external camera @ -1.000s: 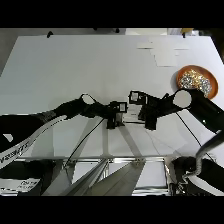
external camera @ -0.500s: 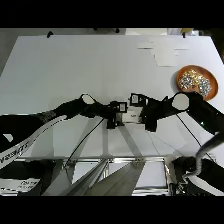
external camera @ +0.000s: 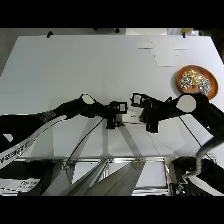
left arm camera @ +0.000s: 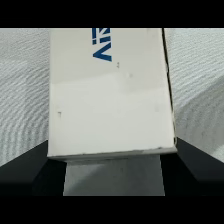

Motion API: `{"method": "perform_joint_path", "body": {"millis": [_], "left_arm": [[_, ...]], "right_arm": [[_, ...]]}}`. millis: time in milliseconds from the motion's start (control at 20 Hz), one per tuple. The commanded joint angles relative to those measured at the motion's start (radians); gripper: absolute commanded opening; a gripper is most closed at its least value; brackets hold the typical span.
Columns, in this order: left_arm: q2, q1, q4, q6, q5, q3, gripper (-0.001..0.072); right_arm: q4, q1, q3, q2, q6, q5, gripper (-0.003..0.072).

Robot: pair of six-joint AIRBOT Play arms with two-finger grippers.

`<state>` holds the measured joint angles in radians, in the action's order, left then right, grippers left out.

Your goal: Fold the box and place the chain.

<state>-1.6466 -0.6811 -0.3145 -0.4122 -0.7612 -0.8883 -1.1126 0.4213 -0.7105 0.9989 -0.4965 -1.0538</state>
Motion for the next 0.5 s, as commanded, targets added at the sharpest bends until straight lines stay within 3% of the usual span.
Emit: {"method": "perform_joint_path", "body": {"millis": [0,450], "left_arm": [[0.0,0.0,0.001,0.001,0.002,0.0,0.0207],[0.0,0.0,0.001,0.001,0.002,0.0,0.0207]], "right_arm": [[0.003,0.0,0.008,0.003,0.0,0.004,0.0022],[0.003,0.0,0.063,0.024,-0.004,0.036,0.0022]]}}
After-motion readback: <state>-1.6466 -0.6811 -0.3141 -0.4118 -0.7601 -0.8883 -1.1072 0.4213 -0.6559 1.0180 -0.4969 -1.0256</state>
